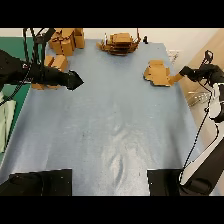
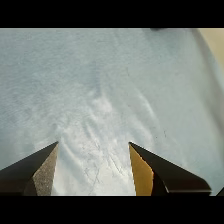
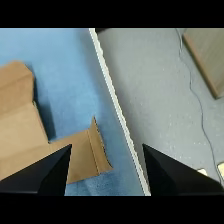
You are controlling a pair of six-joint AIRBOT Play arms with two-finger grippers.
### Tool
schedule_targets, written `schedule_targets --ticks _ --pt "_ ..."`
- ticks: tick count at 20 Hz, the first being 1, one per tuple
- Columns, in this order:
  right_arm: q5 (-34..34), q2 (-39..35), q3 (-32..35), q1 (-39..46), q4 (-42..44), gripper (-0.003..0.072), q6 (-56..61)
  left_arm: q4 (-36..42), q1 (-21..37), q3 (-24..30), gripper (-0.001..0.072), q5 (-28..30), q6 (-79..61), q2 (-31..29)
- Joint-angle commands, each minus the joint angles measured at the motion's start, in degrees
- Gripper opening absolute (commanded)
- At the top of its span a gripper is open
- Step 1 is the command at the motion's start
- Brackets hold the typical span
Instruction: Fold the box.
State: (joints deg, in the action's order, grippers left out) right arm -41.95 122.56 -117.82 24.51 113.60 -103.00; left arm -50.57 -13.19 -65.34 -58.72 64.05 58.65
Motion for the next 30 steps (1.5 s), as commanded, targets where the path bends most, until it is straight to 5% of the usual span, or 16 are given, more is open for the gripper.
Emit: schedule_targets --ticks 1,5,6,7,8,13,17,19,23,26,28,30 --pt "-1.9 1.3 -0.5 0.1 0.2 0.0687 -0.1 0.2 0.0 0.0 0.0686 -0.8 0.5 0.5" --pt "-1.3 1.8 -0.5 -0.2 2.5 0.0509 -0.1 0.4 0.0 0.0 0.0686 -0.9 0.5 0.5" --pt "-0.5 2.0 -0.5 -0.2 3.6 0.0391 0.0 0.4 0.0 0.0 0.0685 -0.8 0.5 0.5" --pt "0.7 2.0 -0.5 -0.3 5.1 0.0137 0.1 0.4 0.0 0.0 0.0686 -0.7 0.5 0.5" --pt "2.0 1.9 -0.6 -0.5 6.9 0.0005 0.2 0.4 0.0 0.0 0.0686 -0.7 0.5 0.5" --pt "-11.2 -6.6 -0.5 -0.7 10.0 0.0003 0.0 0.2 0.1 0.0 0.0686 -0.7 0.4 0.4" --pt "-29.7 -20.0 -0.2 -2.9 10.6 0.0004 -2.0 -0.3 1.2 -0.1 0.0685 1.8 0.5 0.3" --pt "-32.6 -28.3 4.3 -6.1 14.8 0.0002 -2.1 -0.3 3.4 -0.1 0.0685 3.2 0.6 0.2" --pt "-24.4 -43.6 23.5 -15.9 25.4 0.0002 -2.4 -0.2 11.2 -0.1 0.0685 2.8 2.0 0.0" --pt "-3.5 -53.8 44.6 -26.0 39.5 0.0001 -7.9 -0.3 16.5 0.0 0.0685 0.0 1.8 0.0" --pt "5.4 -56.6 53.6 -32.2 50.2 0.0001 -14.5 -0.3 18.1 0.1 0.0685 -0.5 1.6 0.0" --pt "11.5 -56.9 59.3 -38.3 51.2 0.0001 -15.5 -0.3 18.3 0.6 0.0685 -0.2 0.9 0.1"
